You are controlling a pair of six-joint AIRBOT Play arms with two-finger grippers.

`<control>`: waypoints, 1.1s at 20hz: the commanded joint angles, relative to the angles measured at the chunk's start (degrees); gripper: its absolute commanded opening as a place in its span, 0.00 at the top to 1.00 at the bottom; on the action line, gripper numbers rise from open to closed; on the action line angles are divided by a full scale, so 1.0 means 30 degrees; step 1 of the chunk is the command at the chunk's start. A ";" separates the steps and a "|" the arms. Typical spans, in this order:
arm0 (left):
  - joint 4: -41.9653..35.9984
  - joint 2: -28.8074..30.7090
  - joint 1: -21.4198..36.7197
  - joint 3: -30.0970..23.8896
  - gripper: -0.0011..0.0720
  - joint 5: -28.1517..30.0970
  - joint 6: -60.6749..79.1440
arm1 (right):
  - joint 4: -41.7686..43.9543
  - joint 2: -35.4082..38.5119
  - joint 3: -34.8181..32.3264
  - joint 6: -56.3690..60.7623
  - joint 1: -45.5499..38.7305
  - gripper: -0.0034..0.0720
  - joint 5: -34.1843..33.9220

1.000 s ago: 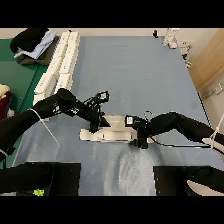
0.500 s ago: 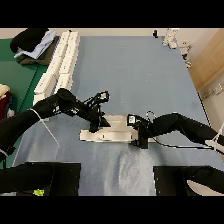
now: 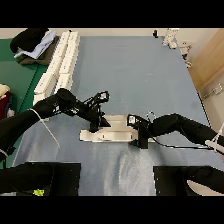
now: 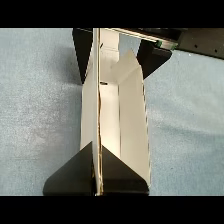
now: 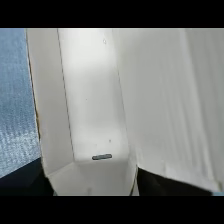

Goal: Fold the box.

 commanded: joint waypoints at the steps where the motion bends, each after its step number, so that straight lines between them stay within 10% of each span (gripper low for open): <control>1: 0.0007 -0.0007 0.0000 0.0000 0.97 -0.0007 0.0007 | 0.0000 0.0270 0.0000 -0.0007 0.0015 0.02 -0.0015; 22: 0.0000 -0.0007 0.0007 0.0000 0.97 0.0000 0.0007 | -0.0452 -0.0415 0.0036 -0.0007 0.0554 0.20 0.0117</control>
